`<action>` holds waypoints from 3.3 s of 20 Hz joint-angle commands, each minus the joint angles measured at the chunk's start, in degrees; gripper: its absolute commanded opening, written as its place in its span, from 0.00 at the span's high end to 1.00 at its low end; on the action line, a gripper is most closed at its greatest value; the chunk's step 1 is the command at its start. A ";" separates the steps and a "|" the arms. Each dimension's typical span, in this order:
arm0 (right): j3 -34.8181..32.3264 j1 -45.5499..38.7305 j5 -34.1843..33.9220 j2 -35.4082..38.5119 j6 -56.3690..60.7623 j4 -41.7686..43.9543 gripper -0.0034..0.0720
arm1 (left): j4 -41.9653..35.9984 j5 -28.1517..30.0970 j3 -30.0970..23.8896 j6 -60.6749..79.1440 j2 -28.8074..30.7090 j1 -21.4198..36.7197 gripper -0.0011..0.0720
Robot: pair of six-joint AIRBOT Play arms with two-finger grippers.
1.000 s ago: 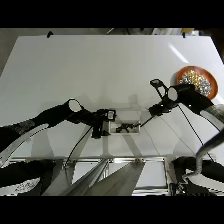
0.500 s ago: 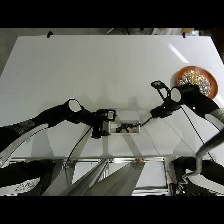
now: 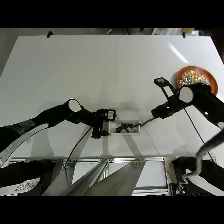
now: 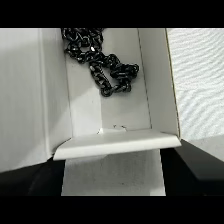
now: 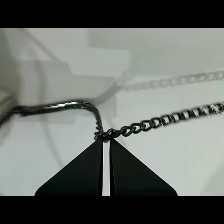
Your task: Fold the box and place the chain.
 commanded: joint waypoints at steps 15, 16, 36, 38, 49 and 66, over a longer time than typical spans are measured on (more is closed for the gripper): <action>0.04 3.28 3.15 20.39 -16.04 40.98 0.93 | 0.02 0.02 0.02 0.02 0.04 0.02 0.55; 0.04 5.20 1.46 20.37 -16.02 40.35 0.93 | 0.02 0.02 0.02 0.02 0.04 0.02 0.55; 2.32 10.99 0.85 6.01 -10.75 11.39 0.72 | 0.02 0.02 0.02 0.02 0.07 0.02 0.55; 2.91 6.14 2.73 7.19 -9.14 7.13 0.73 | 0.00 0.02 0.02 0.02 0.07 0.02 0.55; 2.58 -7.17 -0.74 -3.17 1.55 -8.90 0.55 | 0.02 0.02 0.02 0.02 0.07 0.02 0.55; 2.56 -7.15 -7.85 -14.86 7.19 -9.90 0.57 | 0.02 0.02 0.02 0.02 0.09 0.02 0.55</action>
